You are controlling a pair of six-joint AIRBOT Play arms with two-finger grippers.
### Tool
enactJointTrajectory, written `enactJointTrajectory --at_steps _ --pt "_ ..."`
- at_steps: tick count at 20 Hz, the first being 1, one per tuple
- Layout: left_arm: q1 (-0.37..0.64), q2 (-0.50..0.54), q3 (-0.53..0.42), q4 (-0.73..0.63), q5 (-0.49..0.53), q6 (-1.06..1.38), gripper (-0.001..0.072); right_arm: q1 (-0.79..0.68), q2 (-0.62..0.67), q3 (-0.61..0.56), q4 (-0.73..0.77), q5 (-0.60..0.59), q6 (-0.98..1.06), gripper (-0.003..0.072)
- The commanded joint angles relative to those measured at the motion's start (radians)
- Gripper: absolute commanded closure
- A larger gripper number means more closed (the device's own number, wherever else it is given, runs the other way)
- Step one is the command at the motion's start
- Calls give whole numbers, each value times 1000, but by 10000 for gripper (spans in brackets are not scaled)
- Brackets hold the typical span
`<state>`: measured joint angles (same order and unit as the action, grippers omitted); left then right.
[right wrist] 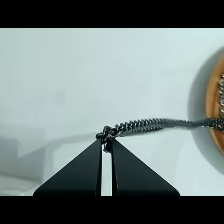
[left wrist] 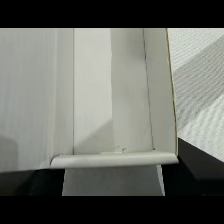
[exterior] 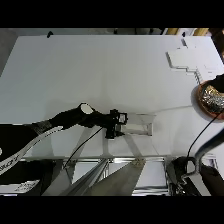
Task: Fold the box and place the chain.
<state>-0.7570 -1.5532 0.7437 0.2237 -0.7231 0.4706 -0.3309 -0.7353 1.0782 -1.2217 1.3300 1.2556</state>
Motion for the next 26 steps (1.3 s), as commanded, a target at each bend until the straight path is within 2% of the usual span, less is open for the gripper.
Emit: enactJointTrajectory --at_steps 1,6,11,14,19,26 --pt "1 0 0 0 0 0 364 144 140 -1 18 87 3 671" --pt "1 0 0 0 0 0 364 386 235 -17 31 154 -7 671" --pt "1 0 0 0 0 0 364 586 312 -212 75 159 -65 671" --pt "1 0 0 0 0 0 364 676 328 -351 122 42 -131 671" --pt "1 0 0 0 0 0 364 814 295 -528 179 -266 -194 671" --pt "1 0 0 0 0 0 364 874 37 -542 171 -461 -183 671"
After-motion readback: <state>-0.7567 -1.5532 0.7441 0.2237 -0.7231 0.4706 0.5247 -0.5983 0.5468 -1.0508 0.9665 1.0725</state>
